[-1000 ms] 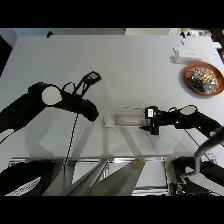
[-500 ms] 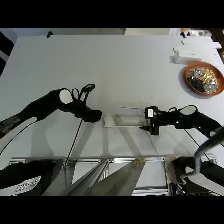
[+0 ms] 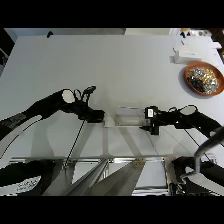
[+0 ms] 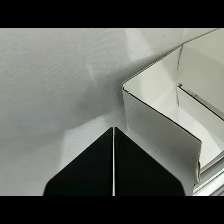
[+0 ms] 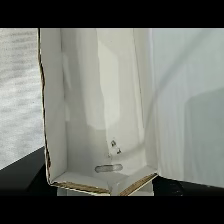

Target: Fold the box and place the chain.

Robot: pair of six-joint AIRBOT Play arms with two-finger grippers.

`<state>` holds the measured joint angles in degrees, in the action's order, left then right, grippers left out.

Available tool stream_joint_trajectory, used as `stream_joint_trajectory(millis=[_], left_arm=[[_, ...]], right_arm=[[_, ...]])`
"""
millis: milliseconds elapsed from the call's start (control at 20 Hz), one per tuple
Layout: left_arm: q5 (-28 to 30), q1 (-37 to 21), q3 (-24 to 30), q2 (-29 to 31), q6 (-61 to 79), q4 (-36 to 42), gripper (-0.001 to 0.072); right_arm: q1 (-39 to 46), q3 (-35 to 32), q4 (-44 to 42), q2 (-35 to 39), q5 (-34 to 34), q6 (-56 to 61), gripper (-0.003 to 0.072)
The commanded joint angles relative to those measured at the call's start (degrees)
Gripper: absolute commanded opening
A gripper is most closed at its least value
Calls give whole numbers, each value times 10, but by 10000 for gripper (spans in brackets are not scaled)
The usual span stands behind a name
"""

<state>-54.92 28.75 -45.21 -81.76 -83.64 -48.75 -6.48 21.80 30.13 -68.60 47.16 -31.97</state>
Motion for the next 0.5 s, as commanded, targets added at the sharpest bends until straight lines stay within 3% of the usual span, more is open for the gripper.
stream_joint_trajectory(millis=[0, 450], left_arm=[[4, 3, 0, -7, 1, 3, 5], [12, 22, 0, -15, 42, 34, 9]], right_arm=[[0, 0, 0, 0, 0, 0, 504], [0, 0, 0, 0, 0, 0, 504]])
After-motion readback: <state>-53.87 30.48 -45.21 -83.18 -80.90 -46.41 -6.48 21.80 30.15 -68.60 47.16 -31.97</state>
